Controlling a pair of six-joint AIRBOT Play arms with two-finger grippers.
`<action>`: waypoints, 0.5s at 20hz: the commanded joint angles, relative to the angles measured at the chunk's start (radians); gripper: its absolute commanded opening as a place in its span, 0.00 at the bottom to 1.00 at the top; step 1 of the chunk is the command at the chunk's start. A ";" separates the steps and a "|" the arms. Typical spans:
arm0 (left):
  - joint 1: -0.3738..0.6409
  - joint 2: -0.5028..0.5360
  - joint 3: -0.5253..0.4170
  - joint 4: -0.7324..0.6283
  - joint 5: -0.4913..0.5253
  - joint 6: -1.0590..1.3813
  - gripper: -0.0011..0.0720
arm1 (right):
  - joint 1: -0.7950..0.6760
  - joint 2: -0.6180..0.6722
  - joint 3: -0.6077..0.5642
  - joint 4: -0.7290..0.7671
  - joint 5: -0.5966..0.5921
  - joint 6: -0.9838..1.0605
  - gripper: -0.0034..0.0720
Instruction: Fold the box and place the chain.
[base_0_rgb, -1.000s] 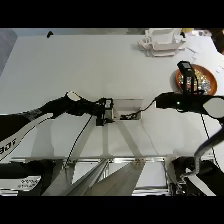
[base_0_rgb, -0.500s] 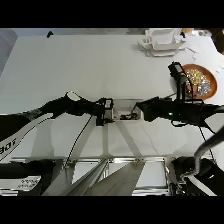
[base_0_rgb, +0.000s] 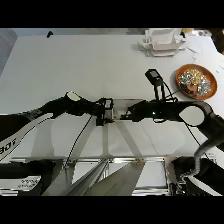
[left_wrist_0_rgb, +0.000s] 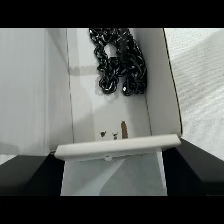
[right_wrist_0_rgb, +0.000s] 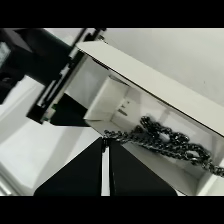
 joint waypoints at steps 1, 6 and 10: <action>0.000 0.000 0.001 0.000 0.000 0.000 0.03 | 0.003 -0.063 0.001 -0.045 -0.005 -0.001 0.23; 0.000 0.000 0.001 0.000 0.000 0.000 0.03 | 0.003 -0.010 0.018 -0.119 0.014 -0.027 0.32; 0.000 0.000 0.001 0.000 0.000 0.000 0.03 | -0.089 0.064 0.084 -0.214 0.123 -0.013 0.30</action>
